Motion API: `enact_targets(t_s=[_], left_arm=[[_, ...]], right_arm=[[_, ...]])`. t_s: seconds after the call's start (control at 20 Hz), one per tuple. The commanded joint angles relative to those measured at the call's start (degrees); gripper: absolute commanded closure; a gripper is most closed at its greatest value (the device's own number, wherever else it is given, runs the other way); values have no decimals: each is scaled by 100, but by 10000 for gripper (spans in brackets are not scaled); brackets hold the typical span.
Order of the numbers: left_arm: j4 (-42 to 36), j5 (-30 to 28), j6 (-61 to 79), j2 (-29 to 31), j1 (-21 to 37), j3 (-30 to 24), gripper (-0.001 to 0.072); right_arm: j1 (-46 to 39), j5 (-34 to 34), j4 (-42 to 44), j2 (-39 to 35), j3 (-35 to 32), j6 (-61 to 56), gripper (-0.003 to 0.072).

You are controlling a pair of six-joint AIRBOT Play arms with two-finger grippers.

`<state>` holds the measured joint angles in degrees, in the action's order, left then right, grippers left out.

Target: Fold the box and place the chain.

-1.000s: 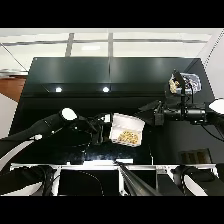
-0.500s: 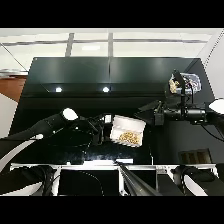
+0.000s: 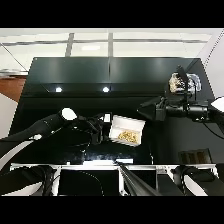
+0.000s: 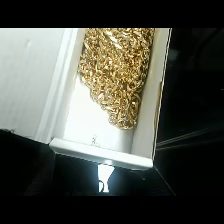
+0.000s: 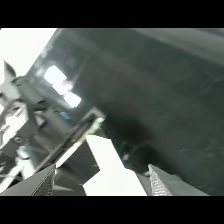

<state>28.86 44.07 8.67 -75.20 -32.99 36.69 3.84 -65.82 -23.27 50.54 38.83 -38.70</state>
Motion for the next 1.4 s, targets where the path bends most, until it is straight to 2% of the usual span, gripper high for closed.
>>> enact_targets(t_s=[0.0, 0.1, 0.25, 0.5, 0.65, 0.85, 1.0, 1.15, 1.35], left_arm=[[63, -409, -382, 103, 149, -46, 510], [50, -597, -417, 96, 153, -162, 509], [57, -584, -382, 90, 149, -247, 496], [66, -573, -291, 90, 149, -247, 485], [66, -570, -291, 90, 149, -247, 485], [66, -573, -291, 90, 149, -247, 486], [66, -573, -291, 90, 151, -247, 486], [63, -573, -291, 90, 151, -247, 486], [66, -573, -291, 90, 151, -247, 486]], right_arm=[[-9, 706, -1021, -2, 313, -623, -8], [-9, 1130, -1746, 9, 369, -960, -9], [210, 1414, -2205, 164, 369, -955, -9], [883, 2256, -2391, 664, 396, -957, -9], [1069, 1919, -2369, 1088, 638, -955, -9], [1154, 494, -2356, 1185, 855, -232, -10], [1158, -116, -2380, 1185, 855, 365, -10], [1189, -345, -2450, 1185, 852, 673, -10], [1552, -116, -3077, 1187, 846, 774, -10]])
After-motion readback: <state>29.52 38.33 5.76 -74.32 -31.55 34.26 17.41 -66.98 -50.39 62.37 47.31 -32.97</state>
